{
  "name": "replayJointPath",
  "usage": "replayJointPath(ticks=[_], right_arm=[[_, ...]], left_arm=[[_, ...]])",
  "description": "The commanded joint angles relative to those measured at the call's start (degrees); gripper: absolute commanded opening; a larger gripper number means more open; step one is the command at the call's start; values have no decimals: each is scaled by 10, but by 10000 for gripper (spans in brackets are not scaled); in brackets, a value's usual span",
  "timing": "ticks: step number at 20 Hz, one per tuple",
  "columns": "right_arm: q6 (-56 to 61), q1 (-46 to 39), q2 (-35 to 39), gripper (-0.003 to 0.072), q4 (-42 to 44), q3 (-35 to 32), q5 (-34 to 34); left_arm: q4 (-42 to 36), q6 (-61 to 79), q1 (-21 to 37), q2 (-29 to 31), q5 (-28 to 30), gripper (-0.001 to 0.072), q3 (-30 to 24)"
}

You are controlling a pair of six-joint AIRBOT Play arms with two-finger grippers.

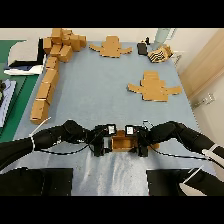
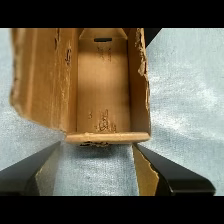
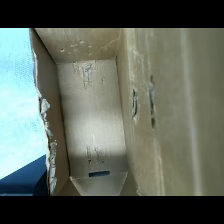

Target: Fold the box.

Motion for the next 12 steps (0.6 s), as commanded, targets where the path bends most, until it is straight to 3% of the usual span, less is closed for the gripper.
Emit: replayJointPath(ticks=[1,12], right_arm=[[1,0,0,586,0,1,0],[1,0,0,586,0,1,0]], left_arm=[[4,-2,2,0,16,693,-2],[44,-31,19,12,-19,693,-2]])
